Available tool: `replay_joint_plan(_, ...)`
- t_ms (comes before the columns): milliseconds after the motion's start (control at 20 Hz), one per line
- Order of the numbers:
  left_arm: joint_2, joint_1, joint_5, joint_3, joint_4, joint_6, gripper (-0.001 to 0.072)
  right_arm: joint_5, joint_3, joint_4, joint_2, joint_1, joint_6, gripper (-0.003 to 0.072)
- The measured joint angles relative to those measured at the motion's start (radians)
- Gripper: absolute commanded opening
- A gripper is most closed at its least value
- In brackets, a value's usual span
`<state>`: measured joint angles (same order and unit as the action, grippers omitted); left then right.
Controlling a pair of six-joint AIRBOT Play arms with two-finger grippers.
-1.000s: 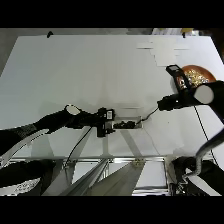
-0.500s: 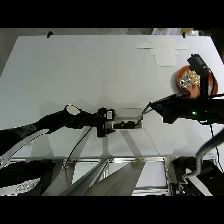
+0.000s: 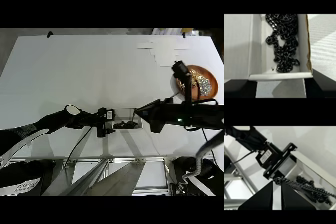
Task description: Fold the box and place the chain.
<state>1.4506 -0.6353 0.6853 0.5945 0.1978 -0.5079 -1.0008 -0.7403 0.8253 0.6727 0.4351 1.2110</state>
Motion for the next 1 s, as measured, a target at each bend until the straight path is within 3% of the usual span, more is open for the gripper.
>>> replay_joint_plan(500,0.000,0.000,0.000,0.000,0.000,0.000,0.0097,0.060,0.017,0.050,0.288,0.147,-0.008,0.0022)
replay_joint_plan(650,0.000,0.000,0.000,0.000,0.000,0.000,0.0097,0.085,0.015,0.056,0.319,0.156,-0.008,0.0212)
replay_joint_plan(800,0.000,0.000,0.000,0.000,0.000,0.000,0.0097,0.079,-0.027,0.066,0.331,0.159,-0.016,0.0307)
replay_joint_plan(900,0.000,0.000,0.000,0.000,0.000,0.000,0.0097,0.060,-0.095,0.085,0.334,0.150,-0.028,0.0303)
replay_joint_plan(1000,0.000,0.000,0.000,0.000,0.000,0.000,0.0097,0.046,-0.181,0.119,0.336,0.114,-0.033,0.0224)
